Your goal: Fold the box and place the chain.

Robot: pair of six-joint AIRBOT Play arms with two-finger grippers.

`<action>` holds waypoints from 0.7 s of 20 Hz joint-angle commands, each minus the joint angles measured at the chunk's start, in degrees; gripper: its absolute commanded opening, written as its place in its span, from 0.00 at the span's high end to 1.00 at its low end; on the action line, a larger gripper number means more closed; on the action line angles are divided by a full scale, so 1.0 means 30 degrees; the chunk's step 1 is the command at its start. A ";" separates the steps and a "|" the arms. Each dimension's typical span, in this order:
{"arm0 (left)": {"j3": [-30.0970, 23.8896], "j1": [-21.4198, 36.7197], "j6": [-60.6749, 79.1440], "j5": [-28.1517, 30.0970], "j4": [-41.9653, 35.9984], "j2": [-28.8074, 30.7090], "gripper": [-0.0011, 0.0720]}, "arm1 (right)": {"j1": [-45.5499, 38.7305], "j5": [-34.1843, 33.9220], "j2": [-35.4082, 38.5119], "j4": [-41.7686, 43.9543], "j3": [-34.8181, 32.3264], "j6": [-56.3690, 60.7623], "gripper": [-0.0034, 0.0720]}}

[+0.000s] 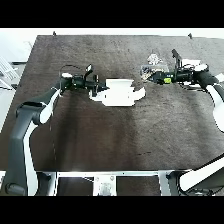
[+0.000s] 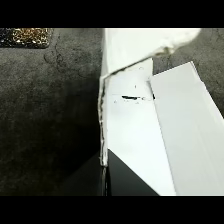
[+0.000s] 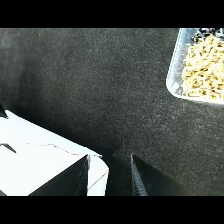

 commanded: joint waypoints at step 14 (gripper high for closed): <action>-0.0561 -0.0044 0.0612 0.0772 -0.0342 -0.0262 0.96 | -0.0022 -0.0197 0.0117 0.0998 -0.0007 -0.2747 0.54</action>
